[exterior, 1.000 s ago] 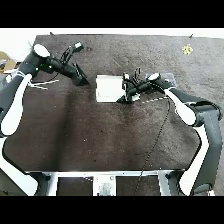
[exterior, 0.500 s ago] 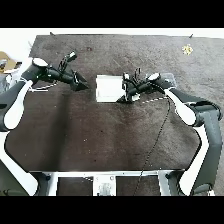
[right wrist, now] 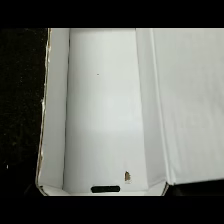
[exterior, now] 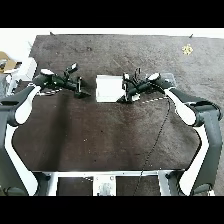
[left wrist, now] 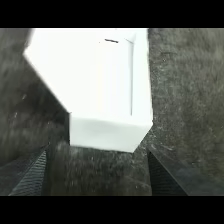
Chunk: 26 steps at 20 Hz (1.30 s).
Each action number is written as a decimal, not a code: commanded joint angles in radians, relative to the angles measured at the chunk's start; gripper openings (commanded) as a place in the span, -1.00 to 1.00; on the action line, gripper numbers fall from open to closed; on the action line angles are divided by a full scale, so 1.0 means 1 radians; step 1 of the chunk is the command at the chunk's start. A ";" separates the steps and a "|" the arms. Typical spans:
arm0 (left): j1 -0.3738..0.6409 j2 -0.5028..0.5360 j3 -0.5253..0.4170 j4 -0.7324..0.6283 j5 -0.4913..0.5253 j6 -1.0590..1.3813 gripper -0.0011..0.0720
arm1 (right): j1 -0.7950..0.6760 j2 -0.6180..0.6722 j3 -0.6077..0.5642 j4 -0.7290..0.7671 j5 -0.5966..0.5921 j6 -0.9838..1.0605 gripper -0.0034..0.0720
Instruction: Fold the box and place the chain.
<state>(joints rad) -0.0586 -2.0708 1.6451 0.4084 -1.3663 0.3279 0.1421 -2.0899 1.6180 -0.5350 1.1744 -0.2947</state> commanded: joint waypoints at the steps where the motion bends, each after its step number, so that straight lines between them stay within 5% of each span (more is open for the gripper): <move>1: -0.035 -0.011 0.000 0.013 0.017 0.118 1.00 | 0.000 0.000 0.000 0.000 0.000 0.000 0.19; 19: -0.051 -0.059 -0.001 -0.042 -0.019 0.118 1.00 | 0.000 0.000 0.000 0.000 0.000 0.000 0.20; 26: -0.088 -0.061 -0.001 -0.042 0.059 0.118 0.99 | 0.000 0.000 0.000 0.000 0.000 0.000 0.20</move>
<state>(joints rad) -0.1390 -2.1296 1.6447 0.3668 -1.3430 0.4458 0.1421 -2.0899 1.6180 -0.5362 1.1755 -0.2947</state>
